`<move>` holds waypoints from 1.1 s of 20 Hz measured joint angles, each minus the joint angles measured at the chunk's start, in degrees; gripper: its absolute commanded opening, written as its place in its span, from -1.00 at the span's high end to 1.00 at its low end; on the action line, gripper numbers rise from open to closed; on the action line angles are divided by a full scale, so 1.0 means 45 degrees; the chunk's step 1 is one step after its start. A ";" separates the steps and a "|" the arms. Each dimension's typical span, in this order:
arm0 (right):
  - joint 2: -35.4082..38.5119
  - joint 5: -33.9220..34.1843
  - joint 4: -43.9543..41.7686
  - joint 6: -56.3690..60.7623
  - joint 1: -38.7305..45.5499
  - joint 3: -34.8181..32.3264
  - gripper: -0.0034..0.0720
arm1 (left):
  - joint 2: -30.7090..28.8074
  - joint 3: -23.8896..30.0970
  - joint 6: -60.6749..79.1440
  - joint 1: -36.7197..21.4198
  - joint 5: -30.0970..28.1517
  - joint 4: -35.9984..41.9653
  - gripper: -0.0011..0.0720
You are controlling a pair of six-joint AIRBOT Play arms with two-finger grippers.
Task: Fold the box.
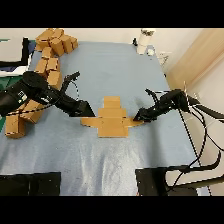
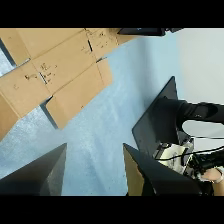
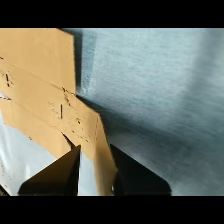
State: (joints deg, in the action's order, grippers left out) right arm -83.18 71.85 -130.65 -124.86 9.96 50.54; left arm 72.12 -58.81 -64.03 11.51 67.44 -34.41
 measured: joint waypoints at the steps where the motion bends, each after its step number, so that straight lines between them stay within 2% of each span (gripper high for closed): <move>1: -0.0034 -0.0010 -0.0083 -0.0039 -0.0083 -0.0005 0.18 | 0.0000 0.0000 0.0005 -0.0015 0.0005 0.0005 -0.48; 2: -0.0053 -0.0058 -0.0112 -0.0083 -0.0160 -0.0015 0.24 | 0.0000 0.0000 0.0019 -0.0015 0.0019 0.0015 -0.48; 5: -0.0087 -0.0287 -0.0223 -0.0257 -0.0656 -0.0010 0.82 | 0.0146 0.0000 0.0087 -0.0044 0.0044 0.0029 -0.48; 6: -0.0097 -0.0364 -0.0243 -0.0301 -0.0811 -0.0010 0.90 | 0.0243 0.0000 0.0155 -0.0058 0.0053 0.0039 -0.48; 11: 0.0238 -0.0500 -0.0510 -0.0923 -0.1671 -0.0063 0.90 | 0.0899 0.0000 0.0758 -0.0699 0.0209 0.0403 -0.48; 18: 0.1962 -0.1515 -0.1627 -0.2205 -0.2375 -0.1117 0.90 | 0.1569 0.0199 0.2011 -0.1977 0.0311 0.1020 -0.48; 22: 0.2254 -0.1753 -0.1807 -0.2375 -0.2803 -0.1656 0.90 | 0.2608 0.0277 0.2754 -0.2142 -0.0578 0.1229 -0.48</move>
